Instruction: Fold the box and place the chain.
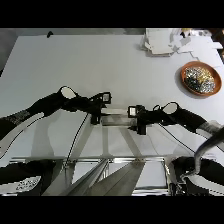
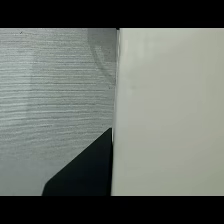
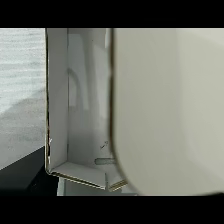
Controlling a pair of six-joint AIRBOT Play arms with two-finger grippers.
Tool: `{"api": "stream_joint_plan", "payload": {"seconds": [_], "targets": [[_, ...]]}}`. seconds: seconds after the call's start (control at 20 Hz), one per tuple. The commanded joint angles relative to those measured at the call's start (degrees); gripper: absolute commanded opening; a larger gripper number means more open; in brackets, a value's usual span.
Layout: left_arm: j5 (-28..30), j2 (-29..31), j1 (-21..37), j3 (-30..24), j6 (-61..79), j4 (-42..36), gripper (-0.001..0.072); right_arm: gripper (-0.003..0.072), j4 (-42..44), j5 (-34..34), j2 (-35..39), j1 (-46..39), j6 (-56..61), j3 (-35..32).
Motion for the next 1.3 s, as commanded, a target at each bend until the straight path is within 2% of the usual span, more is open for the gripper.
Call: {"api": "stream_joint_plan", "payload": {"seconds": [0.0,0.3,0.55,1.25], "targets": [[0.09,0.0,-0.02,0.02,-0.04,-0.02,0.001,0.0395,0.04,-0.31,-0.15,0.0,-0.52,-0.02],[0.09,0.0,-0.02,0.02,-0.04,-0.02,0.001,0.0402,-0.39,-0.26,-0.13,0.02,-0.42,-0.02],[0.09,0.0,-0.02,0.02,-0.04,-0.02,0.001,0.0402,-0.42,2.93,-0.09,0.02,4.17,-0.02],[0.42,-0.02,-0.04,0.02,0.26,-0.09,0.001,0.0402,-0.44,2.84,-0.09,0.02,4.07,-0.02]]}}
